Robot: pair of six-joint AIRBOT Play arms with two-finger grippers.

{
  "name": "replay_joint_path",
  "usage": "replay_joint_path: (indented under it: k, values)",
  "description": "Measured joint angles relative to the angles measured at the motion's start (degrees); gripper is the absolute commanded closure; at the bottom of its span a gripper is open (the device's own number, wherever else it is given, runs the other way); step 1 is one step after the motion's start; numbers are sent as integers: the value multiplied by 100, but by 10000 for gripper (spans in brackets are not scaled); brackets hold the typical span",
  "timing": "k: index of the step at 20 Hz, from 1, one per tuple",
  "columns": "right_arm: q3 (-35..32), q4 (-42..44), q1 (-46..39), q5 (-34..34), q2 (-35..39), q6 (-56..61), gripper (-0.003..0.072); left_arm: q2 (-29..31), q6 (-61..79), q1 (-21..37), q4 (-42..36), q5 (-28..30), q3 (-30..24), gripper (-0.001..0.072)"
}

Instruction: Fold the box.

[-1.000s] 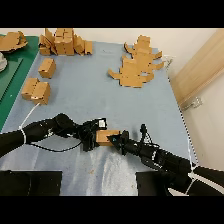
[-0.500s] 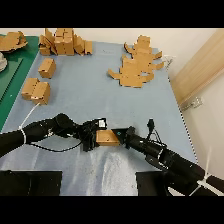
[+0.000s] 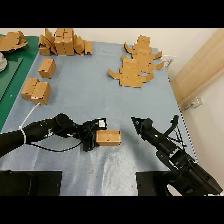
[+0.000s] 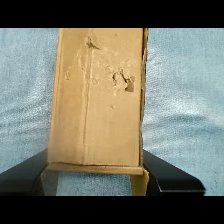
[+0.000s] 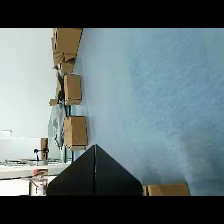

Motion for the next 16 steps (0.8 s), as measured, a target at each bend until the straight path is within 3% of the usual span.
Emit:
replay_joint_path:
  k: [7,12,16]
  values:
    - [0,-79,-59,-251,238,-13,685,46,-46,0,-66,170,2,295]
    - [0,-87,-59,-398,260,-13,685,553,-1064,179,-90,970,13,294]
    - [-2,-98,-59,-481,260,-15,685,1021,-2011,977,-90,1714,76,294]
